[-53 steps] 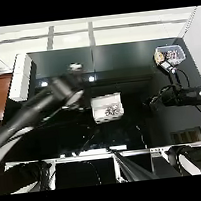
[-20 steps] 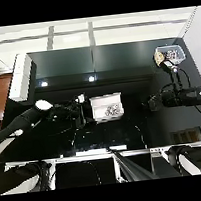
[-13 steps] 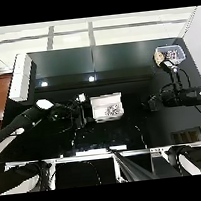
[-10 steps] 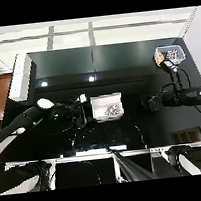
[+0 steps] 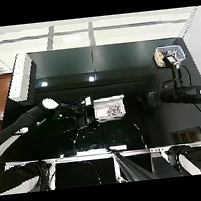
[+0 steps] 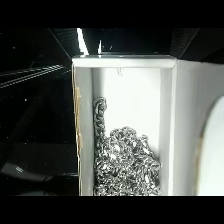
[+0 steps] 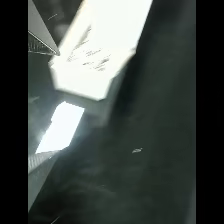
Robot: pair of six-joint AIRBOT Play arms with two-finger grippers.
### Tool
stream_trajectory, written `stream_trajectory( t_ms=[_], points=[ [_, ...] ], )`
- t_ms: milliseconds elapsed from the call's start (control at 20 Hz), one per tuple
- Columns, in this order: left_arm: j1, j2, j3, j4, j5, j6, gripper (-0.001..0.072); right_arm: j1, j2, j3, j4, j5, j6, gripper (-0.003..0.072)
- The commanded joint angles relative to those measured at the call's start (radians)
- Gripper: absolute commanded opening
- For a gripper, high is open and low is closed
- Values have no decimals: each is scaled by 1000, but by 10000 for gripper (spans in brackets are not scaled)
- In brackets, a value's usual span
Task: Fold the box and place the chain.
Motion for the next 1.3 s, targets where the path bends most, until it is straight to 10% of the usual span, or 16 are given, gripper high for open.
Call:
stream_trajectory(
  t_ms=[0,400,700,1250],
  points=[
    [-2,-1,1,10,8,1,362,19,-43,2,287,-231,-31,715],
    [-2,-1,1,9,8,1,362,212,-444,150,310,-249,-434,715],
    [-2,-1,1,9,8,1,362,216,-439,257,35,58,-856,715],
    [-2,-1,1,9,8,1,362,322,-435,198,50,76,-917,714]
  ],
)
